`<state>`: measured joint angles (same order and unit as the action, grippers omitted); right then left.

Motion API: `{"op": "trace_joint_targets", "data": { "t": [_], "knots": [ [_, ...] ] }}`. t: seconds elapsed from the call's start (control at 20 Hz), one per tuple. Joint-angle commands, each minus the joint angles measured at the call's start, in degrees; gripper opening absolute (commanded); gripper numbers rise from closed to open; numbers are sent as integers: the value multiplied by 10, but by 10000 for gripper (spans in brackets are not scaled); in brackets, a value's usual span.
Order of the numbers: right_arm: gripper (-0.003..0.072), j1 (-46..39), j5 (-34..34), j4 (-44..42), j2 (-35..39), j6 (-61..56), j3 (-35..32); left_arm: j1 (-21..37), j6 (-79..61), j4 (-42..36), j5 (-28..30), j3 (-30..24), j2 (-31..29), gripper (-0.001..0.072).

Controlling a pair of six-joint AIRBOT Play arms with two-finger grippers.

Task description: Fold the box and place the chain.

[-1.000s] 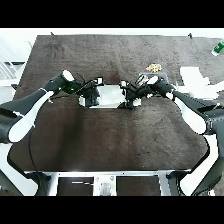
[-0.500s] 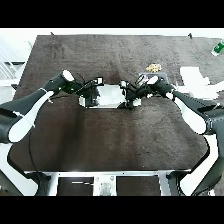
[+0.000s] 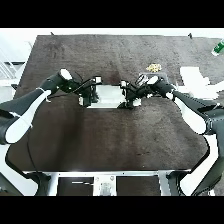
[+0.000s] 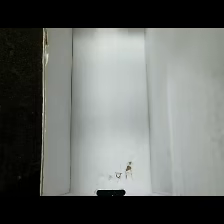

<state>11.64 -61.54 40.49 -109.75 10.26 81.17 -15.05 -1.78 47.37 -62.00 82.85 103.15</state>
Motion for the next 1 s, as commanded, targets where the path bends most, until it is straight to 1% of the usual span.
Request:
{"op": "trace_joint_targets", "data": {
  "t": [0.0,0.2,0.3,0.45,0.6,0.65,0.8,0.95],
  "knots": [
    [515,0,0,0,0,1,0,24,0,-12,-38,1,-11,27],
    [515,0,0,0,0,0,0,50,7,-30,-78,1,-31,18],
    [515,0,0,0,0,0,0,58,49,-37,-86,0,-47,17],
    [515,0,0,0,0,0,0,71,181,-38,-95,-1,-78,16],
    [515,0,0,0,0,1,0,104,346,-52,-95,-2,-111,15],
    [515,0,0,0,0,1,0,117,384,-64,-91,-8,-127,15],
    [515,0,0,0,0,1,0,157,473,-67,-84,-45,-172,14],
    [515,0,0,0,0,1,0,189,529,-77,-89,-87,-193,16]
  ]
}}
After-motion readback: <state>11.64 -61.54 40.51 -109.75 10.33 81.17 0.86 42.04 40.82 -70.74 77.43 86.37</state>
